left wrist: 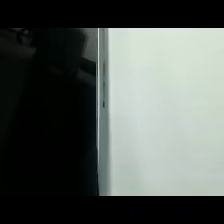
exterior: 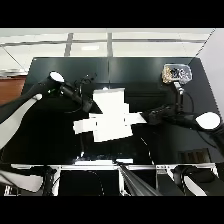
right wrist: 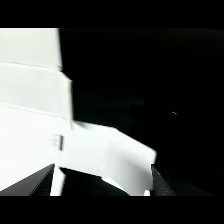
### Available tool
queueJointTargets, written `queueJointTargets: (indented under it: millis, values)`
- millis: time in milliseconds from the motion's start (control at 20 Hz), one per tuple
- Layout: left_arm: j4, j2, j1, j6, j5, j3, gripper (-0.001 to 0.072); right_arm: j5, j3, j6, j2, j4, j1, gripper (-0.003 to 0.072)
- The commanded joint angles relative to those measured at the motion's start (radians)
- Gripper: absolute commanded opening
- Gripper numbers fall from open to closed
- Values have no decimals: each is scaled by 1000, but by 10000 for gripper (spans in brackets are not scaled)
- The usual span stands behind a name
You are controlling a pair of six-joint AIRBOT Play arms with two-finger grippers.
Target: Fold the box and place the chain.
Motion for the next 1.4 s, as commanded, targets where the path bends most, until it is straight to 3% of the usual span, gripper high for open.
queueJointTargets:
  millis: [0,50,150,600,800,1050,1350]
  values:
    - [-71,216,-70,259,369,-229,24,154,77,0,2,-234,-108,704]
    - [-84,258,-90,393,448,-285,24,166,77,5,1,-253,-120,704]
    - [-82,266,-117,618,467,-323,24,163,76,7,1,-237,-116,704]
    - [-98,164,-162,631,513,-314,24,108,71,-623,-4,-208,21,704]
    - [-80,164,-163,630,510,-314,24,82,71,-790,-98,-103,90,704]
    - [21,164,-170,630,514,-307,24,81,71,-861,-224,-106,205,704]
    - [48,164,-175,629,518,-307,24,137,70,-890,-260,-176,244,703]
